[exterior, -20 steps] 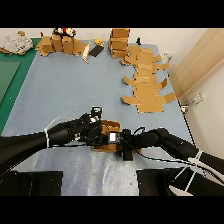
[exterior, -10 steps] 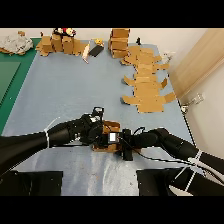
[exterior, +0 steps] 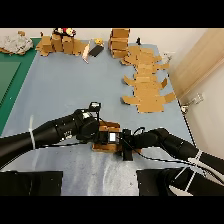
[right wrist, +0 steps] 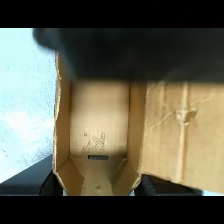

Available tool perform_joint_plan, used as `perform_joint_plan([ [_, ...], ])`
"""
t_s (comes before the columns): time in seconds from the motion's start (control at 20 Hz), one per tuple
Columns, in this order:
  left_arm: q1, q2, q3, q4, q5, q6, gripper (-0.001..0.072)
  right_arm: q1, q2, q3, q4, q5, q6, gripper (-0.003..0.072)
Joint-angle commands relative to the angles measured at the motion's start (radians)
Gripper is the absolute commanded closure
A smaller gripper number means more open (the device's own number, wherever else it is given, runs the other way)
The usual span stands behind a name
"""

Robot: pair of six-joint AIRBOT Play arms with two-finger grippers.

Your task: Fold the box.

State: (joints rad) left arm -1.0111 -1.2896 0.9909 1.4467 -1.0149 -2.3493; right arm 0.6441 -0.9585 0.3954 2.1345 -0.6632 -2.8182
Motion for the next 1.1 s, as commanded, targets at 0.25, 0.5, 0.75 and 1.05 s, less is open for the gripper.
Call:
perform_joint_plan([
  [0.25,0.041,0.101,0.001,0.005,-0.081,0.008,0.0131,-0.001,0.0,0.0,0.0,0.0,0.001,0.0176],
  [0.5,0.104,0.137,0.001,0.021,-0.244,0.225,0.0699,-0.001,0.0,0.0,0.0,0.0,0.001,0.0176],
  [0.75,0.109,0.143,-0.048,-0.149,-0.237,0.933,0.0699,-0.001,0.0,0.0,0.0,0.0,0.001,0.0175],
  [1.05,0.318,0.203,-0.268,-0.454,-0.142,1.461,0.0699,-0.001,0.0,0.0,0.0,0.0,0.001,0.0176],
])
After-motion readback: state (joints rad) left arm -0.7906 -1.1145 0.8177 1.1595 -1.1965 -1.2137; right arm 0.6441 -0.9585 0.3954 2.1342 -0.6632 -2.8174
